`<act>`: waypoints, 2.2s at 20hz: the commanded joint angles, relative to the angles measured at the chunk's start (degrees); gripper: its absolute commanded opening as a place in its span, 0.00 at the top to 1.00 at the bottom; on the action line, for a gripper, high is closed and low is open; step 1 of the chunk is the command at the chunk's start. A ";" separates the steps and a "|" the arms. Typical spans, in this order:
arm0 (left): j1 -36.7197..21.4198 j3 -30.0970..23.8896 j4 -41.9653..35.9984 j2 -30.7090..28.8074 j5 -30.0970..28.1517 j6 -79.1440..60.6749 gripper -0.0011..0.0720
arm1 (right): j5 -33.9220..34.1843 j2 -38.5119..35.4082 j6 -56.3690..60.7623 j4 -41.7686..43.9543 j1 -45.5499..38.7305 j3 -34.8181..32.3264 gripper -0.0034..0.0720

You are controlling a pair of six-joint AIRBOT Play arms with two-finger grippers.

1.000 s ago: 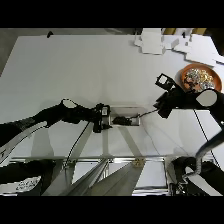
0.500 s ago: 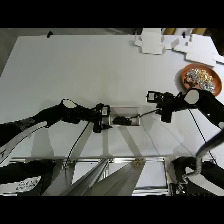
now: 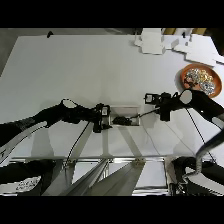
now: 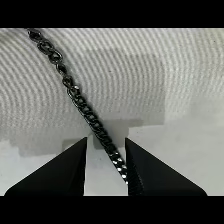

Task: Fold the box and place the chain.

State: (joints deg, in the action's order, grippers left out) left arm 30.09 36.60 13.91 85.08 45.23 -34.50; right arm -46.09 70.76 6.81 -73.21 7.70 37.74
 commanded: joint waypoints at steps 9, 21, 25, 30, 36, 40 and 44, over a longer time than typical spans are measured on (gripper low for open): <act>0.02 0.04 0.00 -0.02 0.00 0.00 0.78 | -3.39 -3.10 0.24 -0.09 0.09 -0.04 0.93; 0.02 0.04 0.00 -0.02 0.02 0.00 0.78 | -20.35 -30.12 0.79 31.85 0.09 -0.07 0.93; 0.02 0.04 0.00 -0.02 0.02 0.00 0.78 | -20.35 -30.75 0.63 43.30 0.61 -0.09 0.93; 0.02 0.04 0.00 -0.02 0.00 0.00 0.78 | -10.36 -30.60 0.63 42.64 12.72 -0.09 0.93; 0.02 0.04 0.00 -0.02 -0.02 0.00 0.78 | 0.26 -23.08 2.01 34.38 22.60 -0.09 0.93; 0.02 0.04 0.00 -0.02 0.00 0.00 0.78 | 0.37 -15.98 7.08 28.39 22.95 -0.07 0.58; 0.02 0.04 0.00 -0.02 -0.02 0.00 0.78 | -2.56 -16.04 8.63 27.78 18.36 4.44 0.56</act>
State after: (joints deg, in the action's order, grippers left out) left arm 30.09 36.60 13.91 85.08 45.23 -34.50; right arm -46.22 53.56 12.93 -43.62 28.80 39.24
